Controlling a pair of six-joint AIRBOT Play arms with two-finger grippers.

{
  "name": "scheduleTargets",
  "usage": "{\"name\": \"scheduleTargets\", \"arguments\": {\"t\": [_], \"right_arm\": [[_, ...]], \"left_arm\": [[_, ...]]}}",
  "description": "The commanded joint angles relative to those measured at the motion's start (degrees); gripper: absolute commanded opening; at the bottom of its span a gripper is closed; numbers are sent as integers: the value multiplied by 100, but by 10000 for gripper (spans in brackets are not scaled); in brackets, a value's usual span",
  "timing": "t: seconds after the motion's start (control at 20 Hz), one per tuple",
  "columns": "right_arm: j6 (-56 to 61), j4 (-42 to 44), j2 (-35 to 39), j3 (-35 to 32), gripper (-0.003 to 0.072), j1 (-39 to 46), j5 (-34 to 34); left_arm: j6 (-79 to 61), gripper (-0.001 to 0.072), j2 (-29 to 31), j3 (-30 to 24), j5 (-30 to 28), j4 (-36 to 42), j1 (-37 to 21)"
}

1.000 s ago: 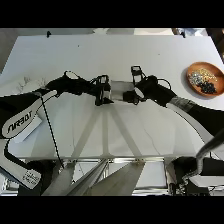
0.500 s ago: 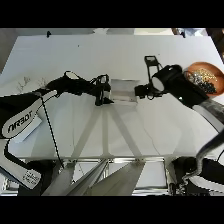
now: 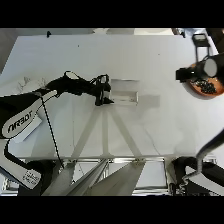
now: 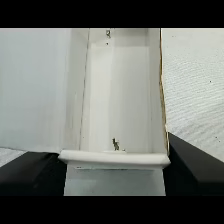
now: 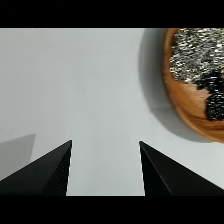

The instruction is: Fold the box and place the chain.

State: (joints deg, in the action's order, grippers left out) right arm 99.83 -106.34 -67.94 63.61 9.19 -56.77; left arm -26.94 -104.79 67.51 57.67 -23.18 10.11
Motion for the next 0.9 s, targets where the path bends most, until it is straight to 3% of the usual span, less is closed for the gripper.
{"name": "scheduleTargets", "arguments": {"t": [0.0,0.3,0.55,0.7,0.8,0.85], "right_arm": [[-337,15,-317,7,464,1259,835],[-385,22,-1836,7,463,2435,1602],[-140,28,-2529,7,454,2702,1943],[-131,177,-2575,11,217,2680,2225],[-131,190,-2551,87,152,2656,2055],[-133,208,-2535,151,19,2638,1884]], "left_arm": [[0,19,0,2,-4,0,0],[-2,19,0,0,-4,0,0],[-2,19,0,0,-2,0,0],[0,19,0,0,-4,0,0],[-2,19,0,0,-4,0,0],[0,19,0,0,-4,-2,0]]}}
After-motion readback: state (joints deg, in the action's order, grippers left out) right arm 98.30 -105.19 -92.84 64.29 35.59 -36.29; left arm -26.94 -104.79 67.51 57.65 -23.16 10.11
